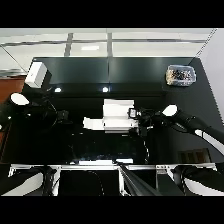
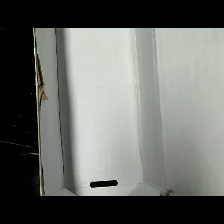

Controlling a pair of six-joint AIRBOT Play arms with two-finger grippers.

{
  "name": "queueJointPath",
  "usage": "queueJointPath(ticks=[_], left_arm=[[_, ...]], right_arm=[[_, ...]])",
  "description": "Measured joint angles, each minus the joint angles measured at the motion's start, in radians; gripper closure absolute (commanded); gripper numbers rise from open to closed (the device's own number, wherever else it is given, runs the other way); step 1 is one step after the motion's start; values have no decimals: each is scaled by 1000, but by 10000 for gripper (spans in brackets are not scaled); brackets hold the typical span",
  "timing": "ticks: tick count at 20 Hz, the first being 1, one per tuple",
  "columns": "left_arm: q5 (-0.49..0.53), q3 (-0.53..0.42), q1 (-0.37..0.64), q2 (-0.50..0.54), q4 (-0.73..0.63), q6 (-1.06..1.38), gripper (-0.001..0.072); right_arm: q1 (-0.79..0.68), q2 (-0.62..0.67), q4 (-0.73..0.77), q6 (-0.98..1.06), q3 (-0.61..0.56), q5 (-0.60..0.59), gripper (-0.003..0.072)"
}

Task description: Fold the box and place the chain.

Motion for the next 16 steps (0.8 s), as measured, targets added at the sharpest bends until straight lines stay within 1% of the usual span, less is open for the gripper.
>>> queueJointPath(ticks=[1,3,6,10,13,14,15,16], left_arm=[[-8,-8,16,-38,-56,-4,681],[-8,-14,12,-112,-147,-1,681],[32,1,-58,-195,-221,16,681],[51,38,-174,-260,-256,33,681],[45,54,-229,-279,-269,55,671],[34,61,-237,-282,-274,72,563],[20,69,-240,-285,-280,87,394],[1,78,-240,-287,-292,100,187]], right_arm=[[0,0,0,0,0,0,548],[0,0,0,0,0,0,548],[0,0,0,0,0,0,548],[0,0,0,0,0,0,548],[0,0,0,0,0,0,548],[0,0,-1,0,0,2,548],[0,0,-1,0,0,3,548],[0,0,-1,0,0,3,548]])
